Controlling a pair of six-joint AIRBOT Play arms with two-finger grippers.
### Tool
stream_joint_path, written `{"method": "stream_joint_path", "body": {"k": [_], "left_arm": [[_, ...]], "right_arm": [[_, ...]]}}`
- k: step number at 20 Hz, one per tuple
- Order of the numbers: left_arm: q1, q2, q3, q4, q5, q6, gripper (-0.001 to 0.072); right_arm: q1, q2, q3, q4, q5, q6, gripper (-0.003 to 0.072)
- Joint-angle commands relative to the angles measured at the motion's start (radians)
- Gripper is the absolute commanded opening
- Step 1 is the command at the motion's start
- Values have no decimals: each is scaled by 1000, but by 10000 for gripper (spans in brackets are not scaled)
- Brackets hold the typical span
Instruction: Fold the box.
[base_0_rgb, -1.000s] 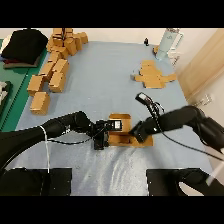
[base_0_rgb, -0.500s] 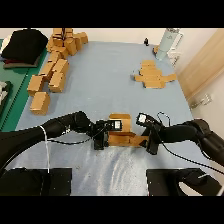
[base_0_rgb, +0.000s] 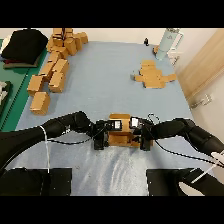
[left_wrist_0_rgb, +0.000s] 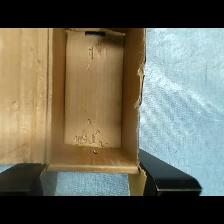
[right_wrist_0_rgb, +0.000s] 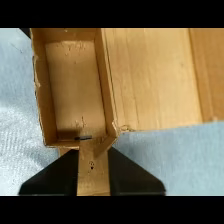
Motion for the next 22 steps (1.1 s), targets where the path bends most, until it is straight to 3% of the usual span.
{"method": "stream_joint_path", "body": {"k": [1,7,8,10,21,22], "left_arm": [[0,0,1,0,0,0,412],[0,0,1,0,0,0,412],[0,0,1,0,0,0,412],[0,0,1,0,0,0,412],[0,0,1,0,0,0,412],[0,0,1,0,0,0,412]], "right_arm": [[3,-14,0,61,10,-83,209],[63,-42,0,58,101,-83,202],[67,-50,0,59,114,-83,249],[79,-61,0,61,116,-82,470],[88,-60,0,57,92,-75,470],[87,-60,0,43,86,-38,433]]}}
